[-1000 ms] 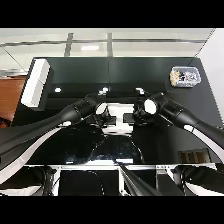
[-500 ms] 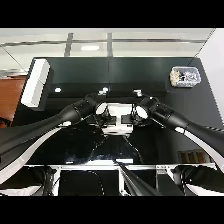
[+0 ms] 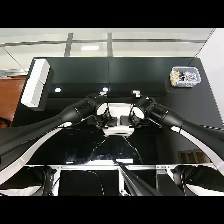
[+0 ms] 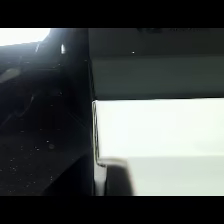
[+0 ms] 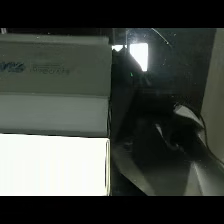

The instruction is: Fold the box and place the chain.

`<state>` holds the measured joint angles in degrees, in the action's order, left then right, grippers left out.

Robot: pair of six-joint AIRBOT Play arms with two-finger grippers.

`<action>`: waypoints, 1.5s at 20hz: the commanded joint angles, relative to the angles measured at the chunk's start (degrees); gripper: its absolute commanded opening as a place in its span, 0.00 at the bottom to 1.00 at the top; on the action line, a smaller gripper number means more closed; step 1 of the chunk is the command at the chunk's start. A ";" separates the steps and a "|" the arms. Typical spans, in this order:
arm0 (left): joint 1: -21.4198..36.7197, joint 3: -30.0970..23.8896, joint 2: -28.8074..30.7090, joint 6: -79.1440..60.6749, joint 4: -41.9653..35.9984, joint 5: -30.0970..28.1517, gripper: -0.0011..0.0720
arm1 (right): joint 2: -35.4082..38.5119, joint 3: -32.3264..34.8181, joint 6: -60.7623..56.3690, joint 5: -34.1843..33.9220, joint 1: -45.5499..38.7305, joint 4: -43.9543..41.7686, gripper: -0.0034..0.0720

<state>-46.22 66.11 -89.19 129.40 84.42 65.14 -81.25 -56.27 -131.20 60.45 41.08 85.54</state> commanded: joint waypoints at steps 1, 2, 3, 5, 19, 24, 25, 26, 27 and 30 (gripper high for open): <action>0.04 0.02 -0.04 -0.17 0.35 0.04 0.05 | -0.15 -0.50 0.66 -0.13 0.13 0.00 0.07; 0.04 0.02 -0.04 -0.17 0.35 0.02 0.05 | -0.15 -0.55 0.66 0.00 0.13 0.00 0.07; 0.04 0.02 -0.04 -0.17 0.35 0.02 0.05 | -0.15 -0.59 0.68 -0.04 0.13 -0.09 0.07; 0.04 0.02 -0.04 -0.17 0.35 -0.04 0.05 | -0.15 -0.63 0.70 -0.07 0.11 -1.44 0.32; 0.04 0.02 -0.04 -0.17 0.37 -0.17 0.05 | 4.35 -7.04 11.78 12.52 -2.45 -2.73 0.43; 0.04 0.02 -0.04 -0.17 0.39 -0.13 0.05 | 16.68 -12.09 23.04 14.84 -9.51 4.96 0.43; 0.04 0.02 -0.04 -0.17 0.37 -0.17 0.05 | 18.62 -12.09 23.26 12.96 -11.58 11.91 0.43; 0.04 0.02 -0.04 -0.17 0.37 -0.17 0.05 | 19.37 -12.02 23.15 11.47 -13.57 19.85 0.43; 0.04 0.02 -0.04 -0.17 0.37 -0.15 0.05 | 19.23 -11.78 22.82 9.73 -16.13 26.53 0.43; 0.04 0.02 -0.04 -0.17 0.39 -0.15 0.05 | 16.04 -9.16 20.06 -0.13 -27.76 28.20 0.69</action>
<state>-46.22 66.08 -89.19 129.21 84.82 65.01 -64.45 -66.63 -110.17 67.96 21.89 106.04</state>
